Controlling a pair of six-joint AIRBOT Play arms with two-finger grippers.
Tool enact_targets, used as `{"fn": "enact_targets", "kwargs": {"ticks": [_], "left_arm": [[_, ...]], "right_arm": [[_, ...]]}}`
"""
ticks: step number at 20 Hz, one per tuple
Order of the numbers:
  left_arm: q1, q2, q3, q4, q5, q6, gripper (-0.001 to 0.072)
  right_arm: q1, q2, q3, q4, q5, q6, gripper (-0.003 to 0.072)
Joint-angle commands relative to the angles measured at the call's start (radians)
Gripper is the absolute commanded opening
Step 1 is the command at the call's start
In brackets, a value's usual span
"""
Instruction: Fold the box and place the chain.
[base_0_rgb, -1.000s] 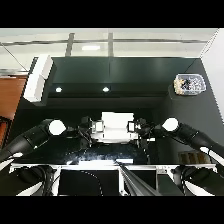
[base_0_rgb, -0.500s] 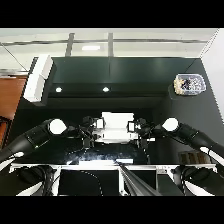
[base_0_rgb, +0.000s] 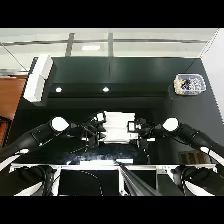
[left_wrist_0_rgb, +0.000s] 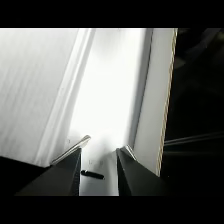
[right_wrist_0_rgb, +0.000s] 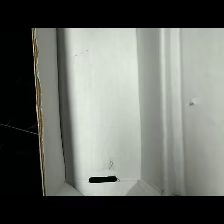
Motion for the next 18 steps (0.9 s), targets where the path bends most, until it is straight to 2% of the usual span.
{"fn": "enact_targets", "kwargs": {"ticks": [1,4,5,6,7,8,9,10,11,14,15,16,18], "left_arm": [[-0.001,-0.028,0.0,-0.084,-0.002,0.048,0.0273],[-0.001,-0.028,0.0,-0.037,-0.002,0.065,0.0277],[-0.001,-0.028,0.0,-0.026,0.0,0.069,0.0312],[-0.001,-0.028,0.0,-0.026,0.0,0.069,0.0424],[-0.001,-0.028,0.0,-0.026,0.0,0.069,0.0505],[-0.001,-0.028,0.0,-0.026,-0.005,0.069,0.0543],[-0.001,-0.028,0.0,-0.026,-0.009,0.069,0.0537],[-0.001,-0.028,0.0,-0.026,-0.009,0.068,0.046],[-0.001,-0.028,0.0,-0.026,-0.009,0.069,0.0317],[0.0,-0.028,0.0,-0.024,-0.007,0.069,0.0289],[0.0,-0.028,0.0,-0.023,-0.006,0.069,0.019],[0.002,-0.023,0.004,0.005,-0.01,0.069,0.0028],[0.007,0.01,0.01,0.098,-0.009,-0.029,0.0026]], "right_arm": [[0.001,0.0,0.0,0.0,0.0,0.0,0.0137],[0.001,0.0,0.0,0.0,-0.001,0.0,0.0136],[0.001,0.0,0.0,0.0,-0.001,0.0,0.0137],[0.001,0.0,0.0,0.0,-0.001,0.0,0.0136],[0.001,0.0,0.0,0.0,-0.001,0.0,0.0137],[0.001,0.0,0.0,0.0,-0.001,0.0,0.0136],[0.001,0.0,0.0,0.0,-0.001,0.0,0.0136],[0.001,0.0,0.0,0.0,-0.001,0.0,0.0137],[0.001,0.0,0.0,0.0,-0.001,0.0,0.0136],[0.001,0.0,0.0,0.0,-0.001,0.0,0.0136],[0.001,0.0,0.0,0.0,-0.001,0.0,0.0136],[0.001,0.0,0.0,0.0,-0.001,0.0,0.0136],[0.001,0.0,0.0,0.0,-0.001,0.0,0.0137]]}}
